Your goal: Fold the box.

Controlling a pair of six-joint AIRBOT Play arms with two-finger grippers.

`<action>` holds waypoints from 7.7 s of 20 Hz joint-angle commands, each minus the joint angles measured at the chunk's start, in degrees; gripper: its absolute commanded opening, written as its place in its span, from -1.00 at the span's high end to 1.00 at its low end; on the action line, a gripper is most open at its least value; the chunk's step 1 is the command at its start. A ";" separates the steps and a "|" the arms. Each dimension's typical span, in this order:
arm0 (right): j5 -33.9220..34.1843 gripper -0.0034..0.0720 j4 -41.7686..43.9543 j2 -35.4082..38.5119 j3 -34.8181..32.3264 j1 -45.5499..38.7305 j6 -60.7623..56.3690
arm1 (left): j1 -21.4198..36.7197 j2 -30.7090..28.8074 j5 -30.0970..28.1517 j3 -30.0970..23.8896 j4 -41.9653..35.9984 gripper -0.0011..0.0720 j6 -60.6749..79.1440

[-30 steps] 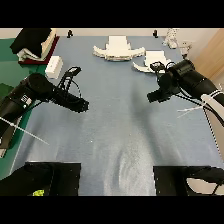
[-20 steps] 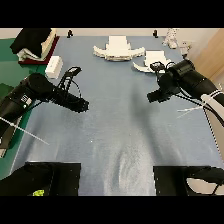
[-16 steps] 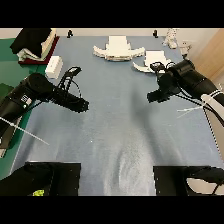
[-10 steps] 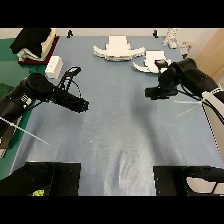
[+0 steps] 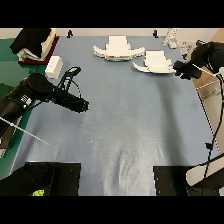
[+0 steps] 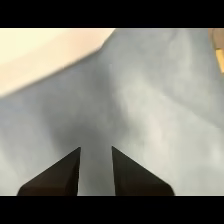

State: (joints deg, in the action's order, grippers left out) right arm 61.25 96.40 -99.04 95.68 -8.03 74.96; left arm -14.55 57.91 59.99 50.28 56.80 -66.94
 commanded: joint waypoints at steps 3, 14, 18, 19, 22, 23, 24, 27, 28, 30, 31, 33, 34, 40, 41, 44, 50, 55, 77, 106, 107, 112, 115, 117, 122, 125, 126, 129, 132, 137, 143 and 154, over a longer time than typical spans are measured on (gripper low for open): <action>-5.01 0.11 17.03 -15.96 13.81 -6.21 7.17 | -0.02 -0.02 0.00 0.00 0.00 0.94 0.02; -5.49 0.90 21.51 -22.32 22.21 -6.16 7.06 | -0.02 -0.02 0.00 0.02 0.00 0.94 0.02; 3.63 0.91 22.14 -20.00 21.16 -4.68 6.69 | -0.02 -0.02 0.00 0.00 0.00 0.94 0.02; 5.09 0.91 22.14 -18.58 19.56 -3.87 6.45 | -0.02 -0.02 0.00 0.02 0.02 0.94 0.02; 6.27 0.91 22.12 -11.96 12.26 -0.39 5.03 | -0.02 -0.02 -0.02 0.02 0.00 0.94 0.02; 6.03 0.91 21.79 -9.14 9.31 1.01 4.68 | -0.02 -0.02 0.00 0.00 0.02 0.94 0.02; 5.57 0.91 21.31 -6.14 6.01 2.51 3.54 | -0.02 -0.02 0.00 0.00 0.00 0.94 0.02; 3.43 0.91 16.28 5.75 -7.45 7.96 -3.98 | -0.02 -0.02 0.00 0.00 0.02 0.94 0.02; 1.57 0.91 14.45 10.56 -12.90 10.21 -6.75 | -0.02 -0.02 0.00 0.02 0.00 0.94 0.02; -1.44 0.91 12.17 19.96 -23.21 14.71 -11.93 | -0.02 -0.02 0.00 0.00 0.00 0.94 0.02; -2.34 0.90 11.61 24.11 -27.85 17.03 -14.40 | -0.02 -0.02 0.00 0.02 0.00 0.94 0.02; -3.63 0.90 9.49 31.74 -36.76 22.08 -19.78 | -0.02 -0.02 0.00 0.00 0.00 0.94 0.02; -4.31 0.91 7.15 35.28 -40.92 25.00 -23.58 | -0.02 -0.02 0.00 0.00 0.00 0.93 0.02; -4.33 -0.28 -3.85 43.67 -54.05 39.56 -40.19 | -0.02 -0.02 0.00 0.00 0.00 0.94 0.02; -3.52 -0.50 -4.07 43.63 -54.27 39.93 -40.00 | -0.02 -0.02 0.00 0.00 0.00 0.94 0.02; 1.75 -0.49 -7.50 43.76 -52.59 37.59 -35.10 | -0.02 -0.02 0.00 0.00 0.00 0.94 0.02; 8.02 -0.32 1.92 41.97 -43.74 9.22 -1.70 | -0.02 -0.02 0.00 0.00 0.00 0.94 0.00; 8.92 -0.15 27.32 32.02 -42.56 -12.15 29.62 | -0.02 -0.02 -0.02 0.00 0.00 0.94 0.02; 25.00 0.54 39.08 0.22 -28.85 -2.78 51.04 | -0.11 -0.02 -0.50 0.00 -0.24 0.94 0.00; -12.41 0.91 41.81 54.73 -75.21 21.00 39.93 | 11.58 29.77 9.03 3.28 -32.20 -0.01 25.09; -12.57 0.91 41.81 54.73 -75.21 21.00 39.93 | 11.32 31.71 10.21 4.57 -33.59 -0.01 26.38; -12.74 0.91 41.81 54.73 -75.21 21.00 39.45 | 7.63 39.91 14.29 11.52 -33.75 -0.01 27.28; -12.72 0.91 41.81 54.71 -75.21 21.00 39.45 | 5.42 42.38 19.69 14.49 -33.51 0.34 29.97; -12.59 0.91 41.81 54.71 -75.21 21.00 39.43 | 5.22 42.86 22.62 15.54 -33.18 0.42 30.51; -12.37 0.91 41.62 54.71 -75.21 21.00 39.43 | 5.44 42.86 25.79 16.26 -29.77 0.42 30.93; -12.37 0.91 41.57 54.71 -75.23 21.00 39.41 | 5.20 42.86 25.64 16.26 -29.79 0.72 32.28; -12.37 0.91 41.59 54.71 -75.21 21.00 39.34 | 4.90 42.86 25.66 16.26 -29.81 0.72 32.72; -12.39 0.91 41.38 54.71 -75.23 21.00 39.23 | 4.17 42.86 25.86 16.26 -29.79 0.93 34.69; -12.81 0.87 40.28 54.71 -75.21 21.00 39.23 | 4.04 42.86 25.46 16.26 -30.03 0.93 36.74; -14.32 0.01 29.27 54.73 -73.81 20.96 38.40 | 4.04 42.84 25.70 17.22 -30.03 0.94 40.35; -16.87 0.02 5.25 54.71 -69.00 20.94 19.89 | 2.82 37.68 21.18 18.84 -29.99 0.94 55.15; -20.28 -0.01 -1.09 54.71 -59.45 20.83 8.87 | -4.94 16.96 -3.48 -2.93 -32.83 0.95 80.43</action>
State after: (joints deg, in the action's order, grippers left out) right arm 42.74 96.88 -44.38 34.50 12.84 86.48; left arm -17.23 82.08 68.25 55.29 25.67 4.54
